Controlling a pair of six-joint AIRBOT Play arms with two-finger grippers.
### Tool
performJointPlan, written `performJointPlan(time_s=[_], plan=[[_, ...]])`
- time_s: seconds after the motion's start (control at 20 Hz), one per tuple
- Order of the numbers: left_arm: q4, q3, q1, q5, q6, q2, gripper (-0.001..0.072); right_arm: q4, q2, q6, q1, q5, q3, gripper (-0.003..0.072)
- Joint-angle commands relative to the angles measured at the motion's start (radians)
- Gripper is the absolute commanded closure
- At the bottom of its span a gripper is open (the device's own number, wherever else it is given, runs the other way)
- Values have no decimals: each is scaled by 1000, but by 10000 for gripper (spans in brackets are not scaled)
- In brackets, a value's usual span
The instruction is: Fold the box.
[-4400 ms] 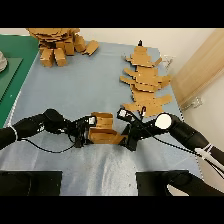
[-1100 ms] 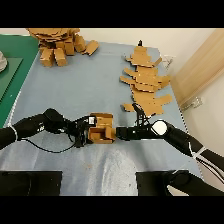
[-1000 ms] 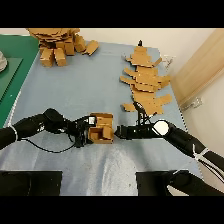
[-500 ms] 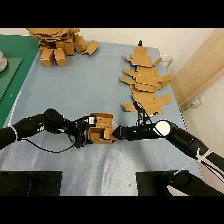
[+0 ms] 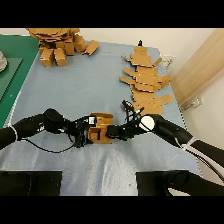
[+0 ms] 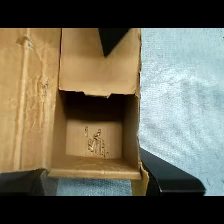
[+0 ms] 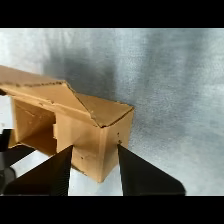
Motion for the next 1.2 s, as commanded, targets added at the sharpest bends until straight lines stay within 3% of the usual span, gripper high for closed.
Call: performJointPlan(time_s=[0.0, 0.1, 0.4, 0.95, 1.1, 1.15], plan=[[0, 0, 0, 0, 0, -1, 312, -357, -113, 346, 97, 211, 149, 268], [0, 0, 0, 0, 0, -1, 313, -443, -143, 394, 111, 316, 217, 268], [0, 0, 0, 0, 0, -1, 313, -460, -177, 477, 123, 367, 306, 276], [0, 0, 0, 0, 0, -1, 313, -386, -350, 494, 170, 363, 373, 298], [-1, 0, 0, 0, 0, -1, 312, -415, -365, 500, 172, 372, 374, 405], [0, 0, 0, 0, 0, -1, 313, -425, -365, 503, 172, 383, 374, 515]])
